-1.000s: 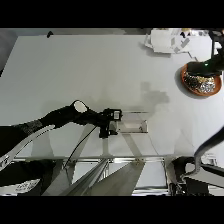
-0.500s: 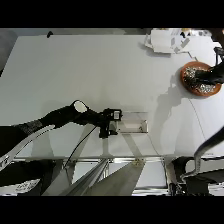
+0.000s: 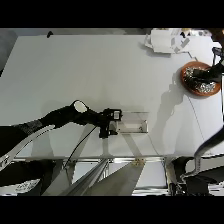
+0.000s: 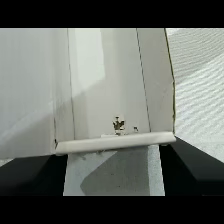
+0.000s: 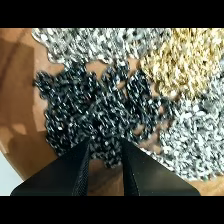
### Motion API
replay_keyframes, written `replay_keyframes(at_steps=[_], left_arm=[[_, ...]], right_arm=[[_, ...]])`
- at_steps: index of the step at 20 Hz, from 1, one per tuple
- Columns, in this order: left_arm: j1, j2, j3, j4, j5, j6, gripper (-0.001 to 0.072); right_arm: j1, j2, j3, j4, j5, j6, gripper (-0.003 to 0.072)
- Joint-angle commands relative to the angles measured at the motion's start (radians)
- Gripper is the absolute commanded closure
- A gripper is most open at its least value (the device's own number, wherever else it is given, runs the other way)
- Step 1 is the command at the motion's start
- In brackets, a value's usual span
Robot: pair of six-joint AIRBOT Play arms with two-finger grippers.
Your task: Fold the box and place the chain.
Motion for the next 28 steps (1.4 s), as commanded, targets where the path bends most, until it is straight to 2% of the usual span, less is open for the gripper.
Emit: replay_keyframes(at_steps=[1,9,10,12,13,18,23,26,27,28], left_arm=[[0.000,0.000,0.000,0.000,0.000,0.000,0.0560],[0.000,0.000,0.000,0.000,0.000,0.000,0.0560],[0.000,0.000,0.000,0.000,0.000,0.000,0.0560],[0.000,0.000,0.000,0.000,0.000,0.000,0.0560],[0.000,0.000,0.000,0.000,0.000,0.000,0.0560],[0.000,0.000,0.000,0.000,0.000,0.000,0.0560],[0.000,0.000,0.000,0.000,0.000,0.000,0.0560],[0.000,0.000,0.000,0.000,0.000,0.000,0.0560],[0.000,0.000,0.000,0.000,0.000,0.000,0.0560],[0.000,0.000,0.000,0.000,0.001,0.000,0.0560]], right_arm=[[-0.001,-0.002,0.001,0.036,-0.042,-0.008,0.0491],[0.000,-0.049,0.000,0.063,0.030,-0.029,0.0499],[0.000,-0.061,0.000,0.063,0.042,-0.029,0.0534],[0.000,-0.066,0.001,0.063,0.051,-0.029,0.0650],[0.000,-0.055,0.001,0.063,0.056,-0.030,0.0668],[0.000,0.099,0.001,0.056,0.073,-0.060,0.0668],[0.000,0.315,0.001,0.066,0.177,-0.112,0.0668],[0.000,0.362,0.000,0.067,0.174,-0.114,0.0666],[0.000,0.348,0.000,0.068,0.173,-0.114,0.0616],[0.000,0.321,0.000,0.068,0.166,-0.114,0.0499]])
